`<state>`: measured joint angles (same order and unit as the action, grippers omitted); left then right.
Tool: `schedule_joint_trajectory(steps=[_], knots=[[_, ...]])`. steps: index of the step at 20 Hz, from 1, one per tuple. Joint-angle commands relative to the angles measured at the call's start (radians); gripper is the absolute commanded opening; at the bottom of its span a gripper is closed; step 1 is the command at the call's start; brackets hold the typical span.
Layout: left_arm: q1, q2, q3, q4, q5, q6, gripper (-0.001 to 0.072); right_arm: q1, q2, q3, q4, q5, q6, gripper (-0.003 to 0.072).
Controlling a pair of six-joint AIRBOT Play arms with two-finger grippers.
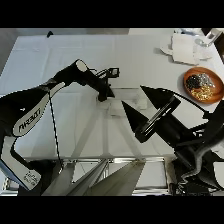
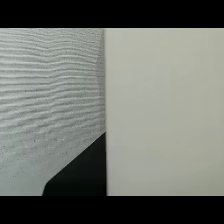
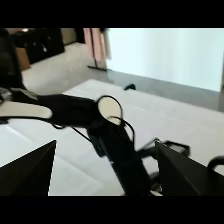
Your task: Fold the box and place the chain.
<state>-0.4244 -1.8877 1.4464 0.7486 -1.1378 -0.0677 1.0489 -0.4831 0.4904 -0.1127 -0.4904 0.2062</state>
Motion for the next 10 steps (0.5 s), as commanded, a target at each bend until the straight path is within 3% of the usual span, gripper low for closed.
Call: schedule_joint_trajectory(steps=[1,6,10], knots=[[0.000,0.000,0.000,0.000,0.000,0.000,0.0010,0.000,-0.001,0.000,-0.208,0.100,0.154,0.0655],[0.000,0.001,0.000,0.000,0.000,0.000,0.0010,0.000,-0.002,-0.003,-0.461,0.284,0.454,0.0655],[0.000,0.001,0.000,0.000,0.000,0.000,0.0010,0.000,-0.002,-0.003,-1.034,0.546,0.959,0.0655]])
